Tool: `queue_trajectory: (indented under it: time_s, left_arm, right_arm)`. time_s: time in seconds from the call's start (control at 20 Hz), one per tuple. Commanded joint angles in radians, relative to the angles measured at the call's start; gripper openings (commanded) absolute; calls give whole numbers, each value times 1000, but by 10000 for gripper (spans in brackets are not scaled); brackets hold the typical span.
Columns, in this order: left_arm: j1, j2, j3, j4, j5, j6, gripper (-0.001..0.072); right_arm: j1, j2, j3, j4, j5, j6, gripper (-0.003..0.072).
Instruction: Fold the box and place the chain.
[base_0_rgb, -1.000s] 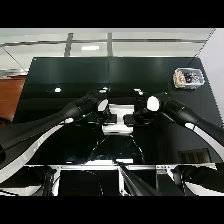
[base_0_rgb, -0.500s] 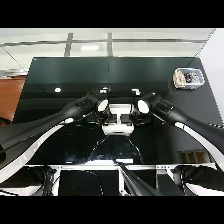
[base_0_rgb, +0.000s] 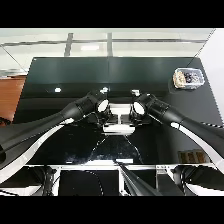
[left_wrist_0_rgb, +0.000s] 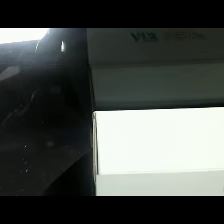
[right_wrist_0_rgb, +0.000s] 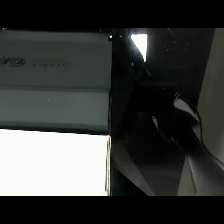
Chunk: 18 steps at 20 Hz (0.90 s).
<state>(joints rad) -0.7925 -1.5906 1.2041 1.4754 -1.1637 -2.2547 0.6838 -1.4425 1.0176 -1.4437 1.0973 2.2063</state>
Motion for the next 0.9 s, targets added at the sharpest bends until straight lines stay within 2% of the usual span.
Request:
queue_trajectory:
  time_s: [0.0,0.1,0.2,0.75,0.85]
  left_arm:
    - [1,0,1,4,3,3,25]
    - [1,0,1,4,3,3,24]
    - [1,0,1,4,3,3,25]
    - [1,0,1,4,3,3,25]
    - [1,0,1,4,3,3,25]
  right_arm:
    - [2,-1,1,-1,5,3,12]
    - [2,-1,1,-1,4,3,19]
    - [2,-1,1,-1,5,2,271]
    - [2,-18,0,36,21,0,268]
    - [2,-25,0,50,24,0,176]
